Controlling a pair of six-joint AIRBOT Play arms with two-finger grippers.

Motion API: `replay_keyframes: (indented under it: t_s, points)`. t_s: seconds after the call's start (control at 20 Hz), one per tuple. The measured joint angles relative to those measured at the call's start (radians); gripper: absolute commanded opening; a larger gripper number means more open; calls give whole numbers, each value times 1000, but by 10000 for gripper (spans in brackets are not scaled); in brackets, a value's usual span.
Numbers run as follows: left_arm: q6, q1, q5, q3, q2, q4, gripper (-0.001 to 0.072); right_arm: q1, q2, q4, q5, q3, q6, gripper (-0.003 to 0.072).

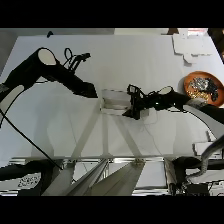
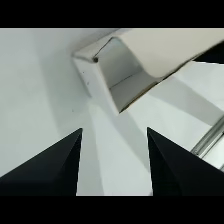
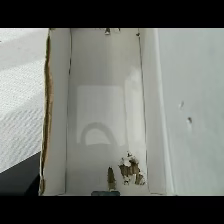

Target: Fold the box and place the chain.

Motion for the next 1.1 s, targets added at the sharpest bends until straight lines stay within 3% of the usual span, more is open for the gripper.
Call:
replay_keyframes:
  t_s: [0.2, 0.4, 0.75, 1.1]
  points:
    - [359, 77, 48, -48, -18, -84, 460, 0, 0, 0, 0, 0, 0, 521]
    - [780, 122, 42, -66, -79, -147, 696, 0, 0, 0, 0, 0, 0, 521]
    - [1339, 125, 28, -72, -221, -285, 696, 0, 0, 0, 0, 0, 0, 521]
    - [1543, 85, 39, -98, -287, -313, 698, 0, 0, 0, 0, 0, 0, 521]
